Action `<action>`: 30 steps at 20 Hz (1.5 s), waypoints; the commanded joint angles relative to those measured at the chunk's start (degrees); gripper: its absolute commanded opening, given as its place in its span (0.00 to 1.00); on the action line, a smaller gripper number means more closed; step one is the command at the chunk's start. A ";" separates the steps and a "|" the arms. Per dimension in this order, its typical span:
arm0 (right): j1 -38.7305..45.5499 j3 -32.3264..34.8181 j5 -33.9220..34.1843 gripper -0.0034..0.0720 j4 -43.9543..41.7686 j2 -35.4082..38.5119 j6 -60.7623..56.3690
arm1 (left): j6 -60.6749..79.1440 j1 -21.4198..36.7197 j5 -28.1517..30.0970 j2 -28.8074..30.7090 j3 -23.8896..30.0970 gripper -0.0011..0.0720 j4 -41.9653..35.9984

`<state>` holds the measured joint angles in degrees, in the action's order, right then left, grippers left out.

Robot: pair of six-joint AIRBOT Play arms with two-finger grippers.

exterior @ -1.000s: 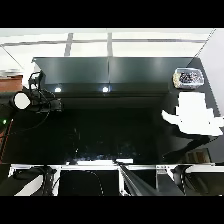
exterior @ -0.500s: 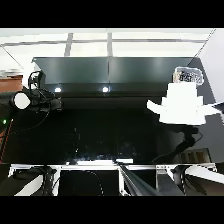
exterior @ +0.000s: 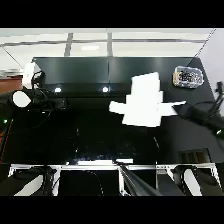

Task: Fold the box and place the chain.

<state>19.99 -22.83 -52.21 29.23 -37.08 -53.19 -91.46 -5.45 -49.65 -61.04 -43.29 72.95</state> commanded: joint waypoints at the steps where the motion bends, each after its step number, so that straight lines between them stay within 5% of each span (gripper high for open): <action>1: -15.74 11.34 16.65 0.06 -4.13 8.72 -0.59 | 12.41 -0.04 -0.24 -1.75 -0.04 0.99 -14.19; 5: -26.51 14.40 21.92 0.06 -0.92 8.52 -0.61 | 20.33 -0.04 -3.04 -5.31 -0.04 0.99 -23.87; 12: -28.72 14.40 19.06 0.06 6.05 7.72 -0.57 | 34.91 -0.50 -8.52 -13.77 -0.07 0.99 -40.81; 18: -28.72 14.40 19.26 0.06 6.84 7.52 -0.59 | 37.11 -12.59 -9.86 -23.32 -6.01 0.99 -43.58; 22: -28.72 14.40 19.26 0.06 6.82 7.52 -0.61 | 41.11 -18.21 -20.22 -33.55 -15.96 0.99 -43.93; 27: -28.70 14.40 19.26 0.06 6.88 7.52 -0.61 | 47.56 -17.99 -39.12 -43.39 -22.36 0.93 -50.88; 28: -28.70 14.40 19.26 0.06 7.34 7.52 -0.61 | 47.56 -17.77 -40.57 -44.28 -22.67 0.84 -51.01; 30: -28.70 14.40 19.26 0.06 7.48 7.50 -0.61 | 47.56 -17.64 -39.58 -44.76 -22.64 0.84 -49.46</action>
<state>-8.69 -8.43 -32.97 36.34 -29.54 -53.76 -45.41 -23.11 -84.14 -103.20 -64.49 24.08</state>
